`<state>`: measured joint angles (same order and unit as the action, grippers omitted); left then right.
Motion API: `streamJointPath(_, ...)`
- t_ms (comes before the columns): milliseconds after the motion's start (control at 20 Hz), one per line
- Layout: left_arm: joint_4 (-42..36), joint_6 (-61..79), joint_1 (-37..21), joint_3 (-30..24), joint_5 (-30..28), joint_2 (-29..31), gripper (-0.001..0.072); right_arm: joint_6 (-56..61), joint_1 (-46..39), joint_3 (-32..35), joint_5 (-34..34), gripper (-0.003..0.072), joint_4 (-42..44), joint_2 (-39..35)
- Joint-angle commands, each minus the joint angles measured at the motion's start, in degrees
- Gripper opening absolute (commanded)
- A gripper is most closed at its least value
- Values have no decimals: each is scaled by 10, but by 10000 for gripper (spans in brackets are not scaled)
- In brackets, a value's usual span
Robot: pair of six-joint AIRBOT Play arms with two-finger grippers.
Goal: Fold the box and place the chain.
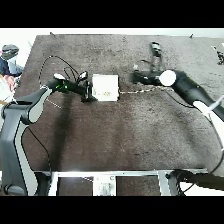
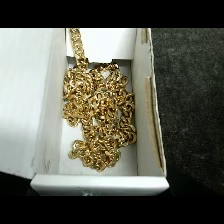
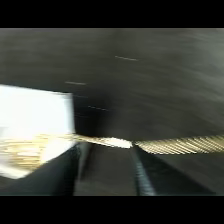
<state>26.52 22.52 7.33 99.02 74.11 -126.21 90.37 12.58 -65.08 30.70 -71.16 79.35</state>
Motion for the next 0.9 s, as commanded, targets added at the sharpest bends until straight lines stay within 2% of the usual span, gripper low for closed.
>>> streamJointPath(0, 0, 0, 0, 0, 0, 0, 519, 51, -106, 76, 5, 410, -23, -14)
streamJointPath(150, 0, 0, 0, 0, 0, 0, 519, 55, -154, 93, -43, 410, 2, 37)
streamJointPath(250, 0, 0, 0, 0, 0, 0, 519, 55, -161, 89, -99, 410, 35, 72)
streamJointPath(500, 0, 0, 0, 0, 0, 0, 519, 54, -146, 7, -119, 408, 70, 167)
streamJointPath(550, 0, 0, 0, 0, 0, 0, 519, 54, -141, -7, -119, 316, 72, 183)
streamJointPath(600, 0, 0, 0, 0, 0, 0, 519, 54, -135, -18, -119, 172, 74, 195)
streamJointPath(700, 0, 0, 0, 0, 0, 0, 519, 54, -120, -20, -118, 24, 74, 189)
streamJointPath(850, 0, 0, 0, 0, 0, 0, 519, 48, -83, -18, -109, 25, 74, 139)
